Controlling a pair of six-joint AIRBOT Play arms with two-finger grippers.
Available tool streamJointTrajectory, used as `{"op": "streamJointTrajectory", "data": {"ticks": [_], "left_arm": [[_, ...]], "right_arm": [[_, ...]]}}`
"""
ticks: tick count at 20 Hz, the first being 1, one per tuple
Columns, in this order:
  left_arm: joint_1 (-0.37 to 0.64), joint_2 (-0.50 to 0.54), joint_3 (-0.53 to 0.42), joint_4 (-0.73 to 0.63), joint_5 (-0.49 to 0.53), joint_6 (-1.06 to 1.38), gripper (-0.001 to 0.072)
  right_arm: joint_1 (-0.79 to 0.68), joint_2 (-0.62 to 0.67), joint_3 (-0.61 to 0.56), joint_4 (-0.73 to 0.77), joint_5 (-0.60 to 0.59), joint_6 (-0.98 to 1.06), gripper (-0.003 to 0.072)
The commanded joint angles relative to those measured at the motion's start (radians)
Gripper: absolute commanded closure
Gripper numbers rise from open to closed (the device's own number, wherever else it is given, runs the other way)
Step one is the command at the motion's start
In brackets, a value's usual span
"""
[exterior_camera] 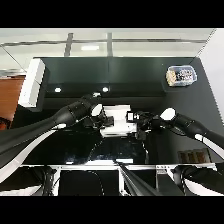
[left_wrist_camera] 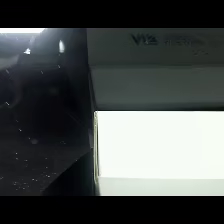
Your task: Fold the box and place the chain.
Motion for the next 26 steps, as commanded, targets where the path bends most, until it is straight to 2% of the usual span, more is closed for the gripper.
{"op": "streamJointTrajectory", "data": {"ticks": [1, 5, 10, 11, 12, 13, 14, 16, 20, 26], "left_arm": [[0.002, 0.0, 0.01, 0.014, -0.019, 0.051, 0.0687], [0.005, 0.0, 0.016, 0.039, -0.024, 0.051, 0.0687], [0.004, 0.0, 0.016, 0.038, -0.022, 0.059, 0.0686], [0.004, 0.0, 0.016, 0.038, -0.021, 0.059, 0.0686], [0.004, 0.0, 0.016, 0.038, -0.021, 0.059, 0.0686], [0.004, 0.0, 0.016, 0.038, -0.021, 0.059, 0.0686], [0.004, 0.0, 0.016, 0.038, -0.021, 0.059, 0.0686], [0.004, 0.0, 0.016, 0.038, -0.021, 0.059, 0.0686], [0.004, 0.0, 0.016, 0.037, -0.02, 0.059, 0.0686], [0.004, 0.0, 0.016, 0.037, -0.02, 0.059, 0.0686]], "right_arm": [[0.0, 0.044, 0.001, -0.01, 0.026, 0.006, -0.0034], [0.0, 0.102, 0.001, -0.118, 0.035, 0.008, -0.0034], [0.0, 0.106, 0.001, -0.126, 0.062, 0.006, -0.0034], [0.0, 0.106, 0.001, -0.126, 0.068, 0.006, 0.0089], [0.0, 0.106, 0.001, -0.125, 0.077, 0.007, 0.028], [0.0, 0.106, 0.001, -0.125, 0.085, 0.007, 0.038], [0.0, 0.106, 0.001, -0.112, 0.09, 0.011, 0.0447], [0.0, 0.105, 0.001, -0.056, 0.084, 0.035, 0.0447], [0.021, 0.075, 0.001, 0.185, 0.043, 0.041, 0.0445], [0.062, 0.024, 0.001, 0.201, -0.002, 0.072, 0.0445]]}}
